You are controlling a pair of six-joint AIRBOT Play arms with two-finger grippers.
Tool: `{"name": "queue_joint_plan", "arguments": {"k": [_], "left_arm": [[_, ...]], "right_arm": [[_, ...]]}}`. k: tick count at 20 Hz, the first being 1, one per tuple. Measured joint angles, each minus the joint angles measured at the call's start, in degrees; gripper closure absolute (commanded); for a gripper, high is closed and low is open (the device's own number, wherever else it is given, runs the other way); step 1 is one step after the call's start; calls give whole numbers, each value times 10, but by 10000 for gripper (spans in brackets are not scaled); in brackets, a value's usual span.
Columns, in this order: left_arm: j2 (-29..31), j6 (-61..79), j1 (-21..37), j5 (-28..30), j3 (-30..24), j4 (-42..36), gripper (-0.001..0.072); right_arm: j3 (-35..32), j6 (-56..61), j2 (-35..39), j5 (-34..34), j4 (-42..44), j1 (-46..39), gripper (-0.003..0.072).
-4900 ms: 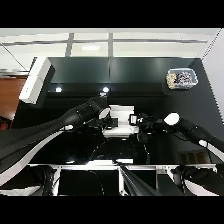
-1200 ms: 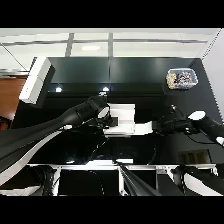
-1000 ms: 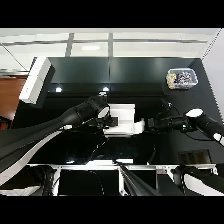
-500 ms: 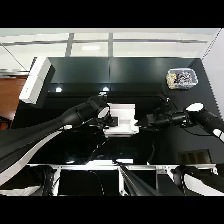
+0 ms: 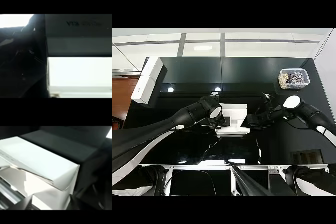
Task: Fold the box and place the chain.
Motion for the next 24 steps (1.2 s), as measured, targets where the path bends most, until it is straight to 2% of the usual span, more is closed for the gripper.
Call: {"name": "queue_joint_plan", "arguments": {"k": [5,12,13,14,24], "left_arm": [[0,0,0,0,0,0,684],[0,0,0,0,0,0,684],[0,0,0,0,0,0,684],[0,0,0,0,0,0,684],[0,0,0,0,0,-1,684]], "right_arm": [[41,113,0,-17,-104,65,202],[58,256,-4,-54,-231,136,205],[62,273,-6,-56,-244,144,235],[67,291,-10,-56,-257,153,368],[120,441,-60,-17,-388,222,373]]}}
